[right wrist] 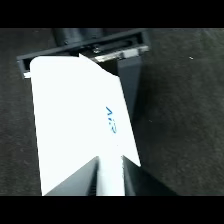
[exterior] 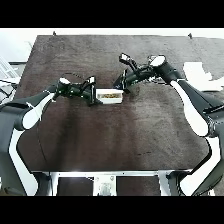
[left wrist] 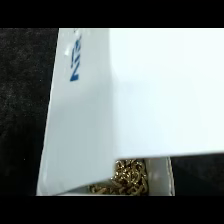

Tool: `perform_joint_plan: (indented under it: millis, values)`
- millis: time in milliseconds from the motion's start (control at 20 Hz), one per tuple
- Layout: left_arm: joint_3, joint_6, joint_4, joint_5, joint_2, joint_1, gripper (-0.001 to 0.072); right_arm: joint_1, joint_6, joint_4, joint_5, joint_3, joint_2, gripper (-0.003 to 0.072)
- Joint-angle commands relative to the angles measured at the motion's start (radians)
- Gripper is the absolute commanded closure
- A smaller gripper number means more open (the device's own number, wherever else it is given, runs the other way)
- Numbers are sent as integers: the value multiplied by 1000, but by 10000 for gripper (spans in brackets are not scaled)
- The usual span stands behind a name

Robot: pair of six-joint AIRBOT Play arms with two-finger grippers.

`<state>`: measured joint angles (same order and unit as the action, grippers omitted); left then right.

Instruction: Fold the box and place the chain.

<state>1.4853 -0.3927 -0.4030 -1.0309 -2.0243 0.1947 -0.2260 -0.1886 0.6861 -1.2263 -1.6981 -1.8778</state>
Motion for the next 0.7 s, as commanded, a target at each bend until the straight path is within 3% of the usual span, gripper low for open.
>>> perform_joint_plan:
  millis: [0, 400, 500, 650]
  values:
    - [0, 0, 0, -1, 0, 0, 296, -18, -1, 6, -31, -1, 0, 461]
    - [0, 0, 0, 0, 0, 0, 296, -29, -2, 7, -65, -1, -1, 446]
    - [0, 0, 0, 1, 0, 0, 296, -29, -1, 7, -65, -1, -6, 390]
    - [0, 0, 0, 0, 0, 0, 296, -34, -2, 6, -65, -1, -21, 384]
